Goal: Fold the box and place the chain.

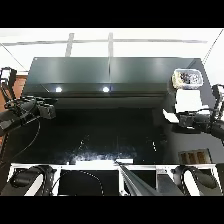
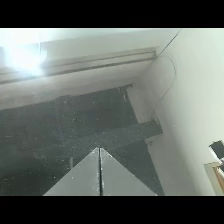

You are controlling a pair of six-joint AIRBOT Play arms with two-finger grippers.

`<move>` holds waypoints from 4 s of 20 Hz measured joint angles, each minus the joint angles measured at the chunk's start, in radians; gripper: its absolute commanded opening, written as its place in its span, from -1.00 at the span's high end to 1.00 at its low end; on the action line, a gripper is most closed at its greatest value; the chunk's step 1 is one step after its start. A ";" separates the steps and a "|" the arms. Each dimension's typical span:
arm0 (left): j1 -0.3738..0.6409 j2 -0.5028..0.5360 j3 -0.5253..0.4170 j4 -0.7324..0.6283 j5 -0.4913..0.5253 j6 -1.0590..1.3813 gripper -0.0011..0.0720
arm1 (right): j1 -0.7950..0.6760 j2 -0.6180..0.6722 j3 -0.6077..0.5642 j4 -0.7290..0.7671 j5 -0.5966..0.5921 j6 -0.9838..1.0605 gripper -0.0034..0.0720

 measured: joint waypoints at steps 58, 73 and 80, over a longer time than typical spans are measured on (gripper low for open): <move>0.000 -0.019 0.000 0.000 -0.033 -0.037 -0.95 | -0.907 -1.213 0.886 0.030 0.420 -0.014 -0.82; 0.000 -0.019 0.000 0.000 -0.032 -0.037 -0.95 | -0.788 -1.323 0.944 0.000 0.539 -0.109 0.75; 0.000 -0.019 0.000 0.000 -0.032 -0.037 -0.95 | -0.751 -1.289 0.914 0.132 0.612 -0.189 0.78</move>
